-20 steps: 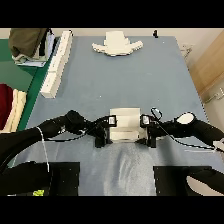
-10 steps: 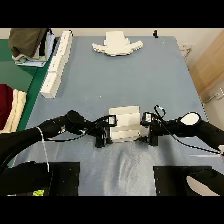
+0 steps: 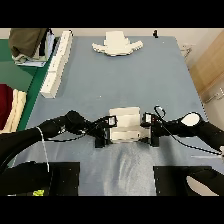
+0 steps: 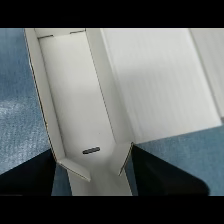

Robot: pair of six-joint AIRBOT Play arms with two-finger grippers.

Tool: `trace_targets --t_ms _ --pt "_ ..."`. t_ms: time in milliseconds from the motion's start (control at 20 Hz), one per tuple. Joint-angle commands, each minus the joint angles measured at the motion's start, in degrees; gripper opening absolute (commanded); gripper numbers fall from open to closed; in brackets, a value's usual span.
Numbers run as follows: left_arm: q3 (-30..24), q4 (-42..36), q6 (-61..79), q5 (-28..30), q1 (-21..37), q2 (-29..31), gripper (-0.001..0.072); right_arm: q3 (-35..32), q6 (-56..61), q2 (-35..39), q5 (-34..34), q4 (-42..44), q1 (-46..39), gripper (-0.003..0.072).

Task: Fold the box.

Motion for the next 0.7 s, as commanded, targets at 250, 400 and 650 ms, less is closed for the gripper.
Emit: trace_targets --t_ms 250,400,650 --pt "0.0 -0.1 0.0 0.2 0.0 0.0 0.0522 0.0 0.2 0.1 2.1 -2.8 0.0 0.0720" --pt "0.0 -0.1 0.0 0.2 0.0 0.1 0.0522 0.0 0.2 0.8 2.3 -4.8 0.0 0.0720" --pt "0.0 -0.1 0.0 0.2 0.0 0.1 0.0522 0.0 5.4 6.1 2.8 -11.4 0.0 0.0720"
